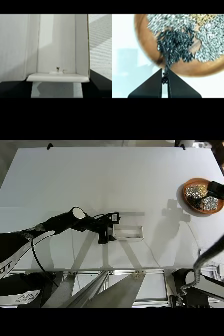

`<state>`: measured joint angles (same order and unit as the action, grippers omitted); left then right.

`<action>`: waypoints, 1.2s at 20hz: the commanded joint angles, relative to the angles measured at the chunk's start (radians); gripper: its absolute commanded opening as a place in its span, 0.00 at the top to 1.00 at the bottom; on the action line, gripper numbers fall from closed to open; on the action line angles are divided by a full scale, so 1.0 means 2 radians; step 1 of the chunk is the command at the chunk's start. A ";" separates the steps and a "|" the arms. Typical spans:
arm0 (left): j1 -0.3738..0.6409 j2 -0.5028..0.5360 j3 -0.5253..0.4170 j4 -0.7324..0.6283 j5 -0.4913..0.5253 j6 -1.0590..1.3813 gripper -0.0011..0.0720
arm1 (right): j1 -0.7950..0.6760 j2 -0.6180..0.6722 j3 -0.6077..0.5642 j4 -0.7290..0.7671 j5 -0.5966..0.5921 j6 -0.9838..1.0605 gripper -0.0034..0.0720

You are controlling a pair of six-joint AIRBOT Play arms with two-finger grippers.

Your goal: Fold the box and place the chain.

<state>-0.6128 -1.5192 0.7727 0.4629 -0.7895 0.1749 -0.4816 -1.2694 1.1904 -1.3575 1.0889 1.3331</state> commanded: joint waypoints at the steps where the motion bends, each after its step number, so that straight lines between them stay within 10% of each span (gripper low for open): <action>1: 0.000 0.000 0.000 0.000 0.000 0.000 0.44 | 0.000 0.067 0.000 0.006 0.042 -0.042 0.93; 15: 0.000 0.000 0.000 0.000 0.000 0.000 0.44 | 0.212 0.368 -0.155 0.125 0.139 -0.022 0.93; 24: 0.000 0.000 0.000 0.000 0.000 0.000 0.44 | 0.459 0.368 -0.237 0.153 -0.053 0.057 0.93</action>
<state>-0.6128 -1.5192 0.7727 0.4633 -0.7895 0.1749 0.2768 -0.5072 0.7712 -1.0496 1.1515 1.3918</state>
